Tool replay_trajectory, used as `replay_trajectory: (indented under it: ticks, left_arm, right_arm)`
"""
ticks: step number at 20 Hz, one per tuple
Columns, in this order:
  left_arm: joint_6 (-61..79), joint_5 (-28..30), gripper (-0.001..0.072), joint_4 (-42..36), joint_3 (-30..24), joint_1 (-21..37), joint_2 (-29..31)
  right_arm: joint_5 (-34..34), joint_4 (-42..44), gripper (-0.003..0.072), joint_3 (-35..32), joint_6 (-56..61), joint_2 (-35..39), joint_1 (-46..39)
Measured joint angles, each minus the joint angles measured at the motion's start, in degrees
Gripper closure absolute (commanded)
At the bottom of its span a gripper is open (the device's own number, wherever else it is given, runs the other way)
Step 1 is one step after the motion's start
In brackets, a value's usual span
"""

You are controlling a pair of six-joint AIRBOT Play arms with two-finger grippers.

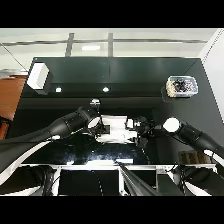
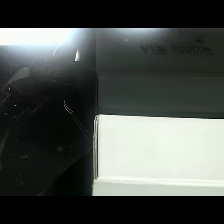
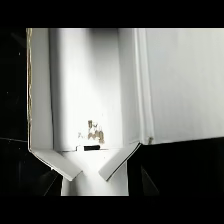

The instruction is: Fold the box and place the chain.

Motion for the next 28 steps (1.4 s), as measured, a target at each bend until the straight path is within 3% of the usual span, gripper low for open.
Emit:
replay_trajectory:
  ticks: [1, 3, 4, 16, 22, 23, 24, 25, 27, 28]
  left_arm:
    - [-0.1, 0.0, 0.0679, 0.0, 0.0, 0.0, 0.0]
    - [-0.1, 0.0, 0.0679, 0.1, 0.0, 0.0, -0.1]
    - [-0.2, 0.0, 0.0679, 0.1, 0.0, 0.0, -0.1]
    - [-0.2, 0.2, 0.0679, 0.1, 0.0, 0.0, -0.1]
    - [-0.2, 0.3, 0.0679, 0.0, 0.0, 0.0, -0.1]
    - [-0.2, 0.3, 0.0679, 0.0, 0.0, 0.0, -0.1]
    - [-0.2, 0.3, 0.0679, 0.0, 0.0, 0.0, -0.1]
    - [-0.2, 0.3, 0.0679, 0.0, 0.0, 0.0, -0.1]
    - [-0.3, 0.3, 0.0679, -0.1, 0.0, 0.0, -0.1]
    - [-0.3, 0.3, 0.068, -0.1, 0.0, 0.0, -0.1]
  right_arm:
    - [-0.2, 0.6, 0.0376, 0.0, -0.1, 0.0, 0.0]
    - [-0.2, 1.6, 0.0383, 0.0, -0.2, -0.2, 0.0]
    - [-0.2, 1.9, 0.05, 0.0, -0.2, -0.3, 0.1]
    - [1.6, 5.1, 0.0497, 0.0, 0.1, -0.4, 0.3]
    - [-3.6, 7.9, 0.0496, 0.0, 0.2, -1.8, 4.3]
    - [-4.3, 8.3, 0.0489, 0.0, 0.3, -2.3, 4.7]
    - [-4.8, 8.6, 0.0373, 0.0, 0.3, -2.6, 5.0]
    - [-5.3, 8.8, 0.0306, 0.0, 0.5, -2.9, 5.2]
    - [-5.8, 9.0, 0.0398, 0.0, 0.5, -3.2, 5.5]
    - [-6.0, 9.1, 0.0328, 0.0, 0.5, -3.3, 5.6]
